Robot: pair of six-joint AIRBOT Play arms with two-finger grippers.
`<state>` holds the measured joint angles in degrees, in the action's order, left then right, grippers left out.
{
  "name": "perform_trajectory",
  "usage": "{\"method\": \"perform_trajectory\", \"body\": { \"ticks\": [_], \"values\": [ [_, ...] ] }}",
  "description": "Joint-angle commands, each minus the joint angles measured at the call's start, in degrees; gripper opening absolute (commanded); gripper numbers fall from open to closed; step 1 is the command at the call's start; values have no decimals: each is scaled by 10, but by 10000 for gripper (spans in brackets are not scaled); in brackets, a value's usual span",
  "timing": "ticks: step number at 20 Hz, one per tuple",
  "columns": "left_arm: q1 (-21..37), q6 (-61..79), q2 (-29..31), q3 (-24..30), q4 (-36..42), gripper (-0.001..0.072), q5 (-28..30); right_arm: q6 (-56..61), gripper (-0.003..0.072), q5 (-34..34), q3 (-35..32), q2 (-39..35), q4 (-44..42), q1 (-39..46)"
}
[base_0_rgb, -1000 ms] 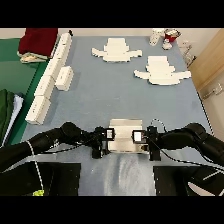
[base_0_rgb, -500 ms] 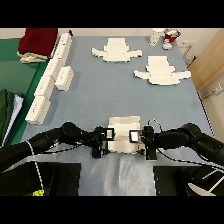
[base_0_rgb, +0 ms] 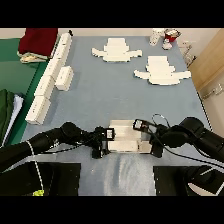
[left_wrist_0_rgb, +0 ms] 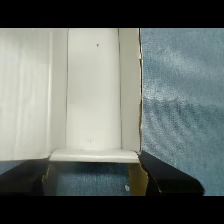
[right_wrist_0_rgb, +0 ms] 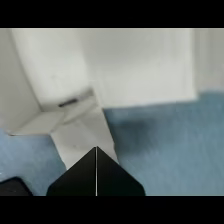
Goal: Fold the box.
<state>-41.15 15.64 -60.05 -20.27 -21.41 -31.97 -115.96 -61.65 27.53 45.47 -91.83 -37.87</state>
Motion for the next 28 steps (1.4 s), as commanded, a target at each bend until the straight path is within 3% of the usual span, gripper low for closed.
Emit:
{"method": "perform_trajectory", "body": {
  "ticks": [1,5,8,11,13,16,20,28],
  "values": [
    [0,0,0,0,0,423,0,323,5,-129,49,0,176,21],
    [0,0,0,0,0,423,0,420,6,-151,61,3,150,144],
    [0,0,0,0,0,423,0,402,5,-136,47,12,19,303],
    [0,0,0,0,0,423,0,301,5,-117,15,21,-191,455],
    [0,0,0,0,0,423,0,278,6,-115,-6,28,-231,506],
    [0,0,0,0,0,423,0,276,5,-102,-38,40,-245,518],
    [0,0,0,0,0,423,0,239,5,-88,-85,55,-336,517],
    [0,0,0,0,0,423,0,132,6,-93,-113,55,-413,517]
  ]
}}
